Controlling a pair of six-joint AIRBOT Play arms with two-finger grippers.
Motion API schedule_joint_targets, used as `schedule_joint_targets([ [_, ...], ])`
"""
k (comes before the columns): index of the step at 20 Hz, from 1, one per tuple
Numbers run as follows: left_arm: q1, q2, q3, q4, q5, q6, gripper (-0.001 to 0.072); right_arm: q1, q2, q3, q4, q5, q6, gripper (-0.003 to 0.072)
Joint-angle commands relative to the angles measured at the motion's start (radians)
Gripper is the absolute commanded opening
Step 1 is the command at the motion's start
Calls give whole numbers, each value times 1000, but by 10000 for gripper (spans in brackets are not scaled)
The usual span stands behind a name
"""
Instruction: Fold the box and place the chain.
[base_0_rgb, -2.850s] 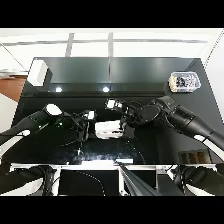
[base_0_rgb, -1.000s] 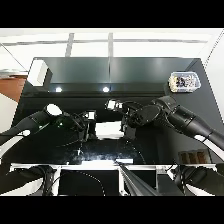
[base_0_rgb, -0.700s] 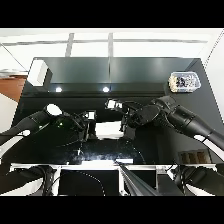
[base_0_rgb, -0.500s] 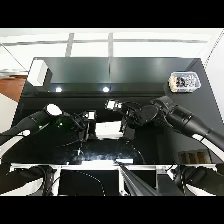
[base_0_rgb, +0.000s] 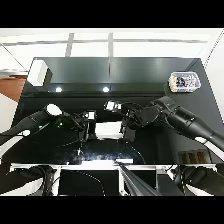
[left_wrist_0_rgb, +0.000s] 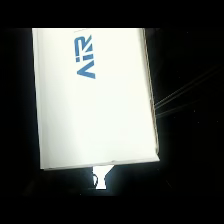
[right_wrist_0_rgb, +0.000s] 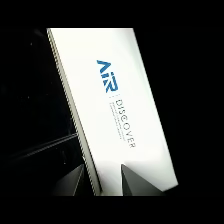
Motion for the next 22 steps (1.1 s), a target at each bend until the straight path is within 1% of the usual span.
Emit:
schedule_joint_targets([
  [1,0,0,0,0,0,2,501,0,69,2,-91,-7,99,291],
  [4,0,0,0,0,0,2,501,-62,139,2,-131,-76,233,288],
  [5,0,0,0,0,0,2,501,-105,154,0,-129,-113,275,238],
  [6,0,0,0,0,0,2,501,-162,166,-9,-108,-154,300,123],
  [7,0,0,0,0,0,2,501,-224,171,-24,-68,-187,303,46],
  [8,0,0,0,0,0,2,501,-288,171,-48,-5,-199,304,24],
  [9,0,0,0,0,0,2,501,-354,171,-85,86,-184,304,25],
  [11,0,0,0,0,1,2,501,-443,171,-177,313,-86,308,22],
  [12,0,0,0,0,1,2,501,-456,169,-219,450,-39,314,21],
  [13,0,0,0,0,1,2,501,-451,159,-240,555,-17,324,21],
  [15,0,0,0,0,3,2,501,-399,118,-243,686,-10,339,22],
  [17,0,0,0,0,4,2,501,-324,79,-243,735,27,343,23],
  [22,0,0,0,0,4,2,501,-219,-16,-243,734,91,373,23],
])
